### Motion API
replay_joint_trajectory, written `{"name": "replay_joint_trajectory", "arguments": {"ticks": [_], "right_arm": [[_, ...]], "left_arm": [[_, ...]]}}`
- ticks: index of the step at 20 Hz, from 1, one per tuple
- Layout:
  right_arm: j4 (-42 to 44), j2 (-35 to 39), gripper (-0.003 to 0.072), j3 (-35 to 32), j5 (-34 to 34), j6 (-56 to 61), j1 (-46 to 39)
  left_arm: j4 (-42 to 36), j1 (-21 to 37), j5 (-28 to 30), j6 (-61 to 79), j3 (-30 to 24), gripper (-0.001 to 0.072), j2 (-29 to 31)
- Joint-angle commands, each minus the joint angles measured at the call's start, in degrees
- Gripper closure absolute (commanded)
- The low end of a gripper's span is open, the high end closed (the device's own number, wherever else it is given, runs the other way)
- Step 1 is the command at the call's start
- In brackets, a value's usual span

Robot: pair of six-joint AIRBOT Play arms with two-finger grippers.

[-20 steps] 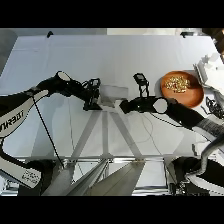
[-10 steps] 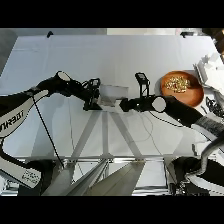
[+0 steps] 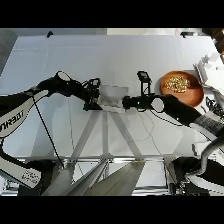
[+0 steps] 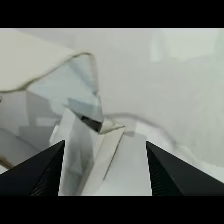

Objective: Fold the box and place the chain.

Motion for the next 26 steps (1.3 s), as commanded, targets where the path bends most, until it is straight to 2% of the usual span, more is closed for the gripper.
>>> {"name": "replay_joint_trajectory", "arguments": {"ticks": [1,5,6,9,10,12,16,20,23,25,26], "right_arm": [[-1.27,0.0,0.014,0.31,0.33,1.33,0.0],[-2.08,-0.02,0.0127,3.48,4.24,0.94,0.02],[-3.56,-0.13,0.0086,4.52,6.78,0.81,0.0],[-7.85,-1.66,0.008,6.82,15.89,0.85,0.02],[-7.85,-2.56,0.0036,7.37,17.29,1.31,0.17],[-8.55,-4.96,0.0026,8.98,17.62,3.63,1.31],[-18.47,-10.14,0.0031,14.91,19.87,14.78,4.63],[-25.44,-14.23,0.0051,20.79,29.55,22.34,5.55],[-26.1,-15.19,0.0054,23.41,29.75,24.09,6.05],[-26.12,-15.23,0.0194,23.61,27.5,26.53,6.51],[-26.05,-15.52,0.0217,23.63,26.27,28.7,6.86]], "left_arm": [[0.09,0.04,-0.07,0.04,-0.02,0.0319,0.02],[0.09,0.04,-0.07,0.04,-0.02,0.0319,0.02],[0.09,0.04,-0.07,0.04,-0.02,0.0319,0.02],[0.09,0.04,-0.07,0.04,-0.02,0.0319,0.02],[0.09,0.04,-0.07,0.04,-0.02,0.0319,0.02],[0.09,0.04,-0.07,0.04,-0.02,0.0319,0.02],[0.09,0.04,-0.07,0.04,-0.02,0.0319,0.02],[0.09,0.04,-0.07,0.04,-0.02,0.0319,0.02],[0.09,0.04,-0.07,0.04,-0.02,0.0319,0.02],[0.09,0.04,-0.07,0.04,-0.02,0.0319,0.02],[0.09,0.04,-0.07,0.04,-0.02,0.0319,0.02]]}}
